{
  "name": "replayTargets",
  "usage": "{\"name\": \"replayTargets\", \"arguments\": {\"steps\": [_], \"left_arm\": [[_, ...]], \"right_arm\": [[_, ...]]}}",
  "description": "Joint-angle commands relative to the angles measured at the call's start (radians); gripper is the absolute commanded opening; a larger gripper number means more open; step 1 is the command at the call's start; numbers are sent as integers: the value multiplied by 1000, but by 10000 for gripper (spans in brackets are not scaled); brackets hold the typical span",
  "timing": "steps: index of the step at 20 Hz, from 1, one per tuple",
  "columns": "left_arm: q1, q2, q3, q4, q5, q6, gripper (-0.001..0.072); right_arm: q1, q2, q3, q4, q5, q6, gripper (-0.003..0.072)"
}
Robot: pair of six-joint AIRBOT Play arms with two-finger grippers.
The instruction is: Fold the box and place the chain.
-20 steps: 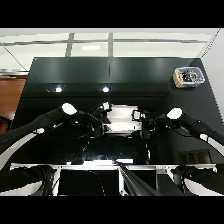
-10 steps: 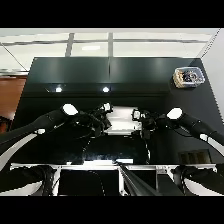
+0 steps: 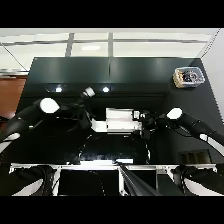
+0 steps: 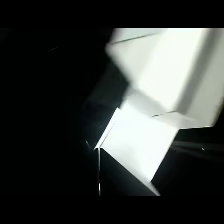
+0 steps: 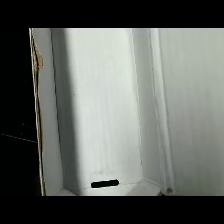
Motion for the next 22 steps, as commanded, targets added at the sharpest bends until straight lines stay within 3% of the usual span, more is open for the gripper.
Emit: {"name": "replayTargets", "arguments": {"steps": [1,5,7,13,19,22], "left_arm": [[137,72,-21,150,-74,-579,21],[203,30,-122,89,-121,-769,22],[205,-24,-158,-86,-130,-781,23],[177,-218,-165,-426,-145,-501,22],[97,-261,-163,-536,-89,-400,29],[97,-261,-137,-549,-128,-327,243]], "right_arm": [[1,0,0,-1,0,0,103],[1,-1,0,-1,0,0,103],[1,-1,0,-1,0,0,103],[1,-1,0,-1,0,0,103],[1,-1,0,-1,0,0,103],[1,-1,0,-1,0,0,103]]}}
